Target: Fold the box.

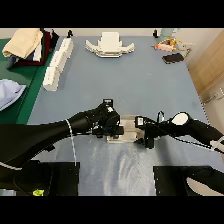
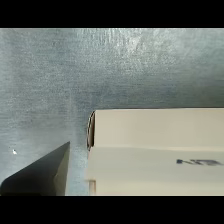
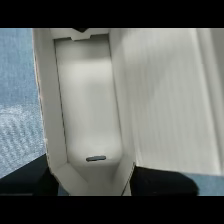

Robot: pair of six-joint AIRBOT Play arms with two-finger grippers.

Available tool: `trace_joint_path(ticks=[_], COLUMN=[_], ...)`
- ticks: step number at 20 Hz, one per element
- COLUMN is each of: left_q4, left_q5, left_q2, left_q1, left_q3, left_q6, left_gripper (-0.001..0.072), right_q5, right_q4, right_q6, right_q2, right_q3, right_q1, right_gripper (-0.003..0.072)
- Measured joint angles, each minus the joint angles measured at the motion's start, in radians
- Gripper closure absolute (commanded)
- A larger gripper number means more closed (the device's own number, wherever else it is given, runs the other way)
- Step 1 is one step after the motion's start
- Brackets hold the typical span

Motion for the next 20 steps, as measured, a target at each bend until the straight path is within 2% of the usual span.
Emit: trace_joint_path(ticks=[2, 3, 4, 10, 11, 12, 13, 16, 20], left_q4=[0.0, 0.0, -0.001, 0.001, 0.001, 0.001, 0.0, -0.008, 0.0], left_q5=[-0.001, -0.002, -0.003, -0.002, -0.002, -0.004, -0.012, -0.02, -0.137], left_q2=[-0.007, -0.01, -0.011, -0.014, -0.014, -0.014, -0.014, -0.014, 0.002], left_q1=[0.0, 0.0, 0.0, 0.0, 0.0, 0.0, 0.0, 0.0, 0.005], left_q3=[0.002, 0.003, 0.003, 0.004, 0.004, 0.004, 0.004, 0.015, 0.083], left_q6=[0.0, 0.0, 0.0, -0.004, -0.004, -0.005, -0.005, -0.008, 0.019], left_gripper=[0.025, 0.0374, 0.0703, 0.0695, 0.0638, 0.0263, 0.0036, 0.0051, 0.0051], right_q5=[0.0, 0.0, 0.0, 0.0, 0.0, 0.0, -0.003, -0.003, -0.002], right_q4=[0.0, 0.0, 0.0, -0.001, -0.001, 0.0, 0.0, 0.0, 0.0], right_q6=[0.0, 0.0, 0.0, 0.0, 0.0, 0.0, 0.0, 0.0, 0.0], right_q2=[0.0, 0.0, 0.0, 0.0, 0.0, 0.0, 0.0, 0.0, 0.0], right_q3=[0.0, 0.0, 0.0, 0.0, 0.0, 0.0, 0.0, 0.0, 0.0], right_q1=[0.0, 0.0, 0.0, 0.0, 0.0, 0.0, 0.0, 0.0, 0.0], right_gripper=[0.0166, 0.0166, 0.0166, 0.0166, 0.0166, 0.0166, 0.0166, 0.0166, 0.0166])
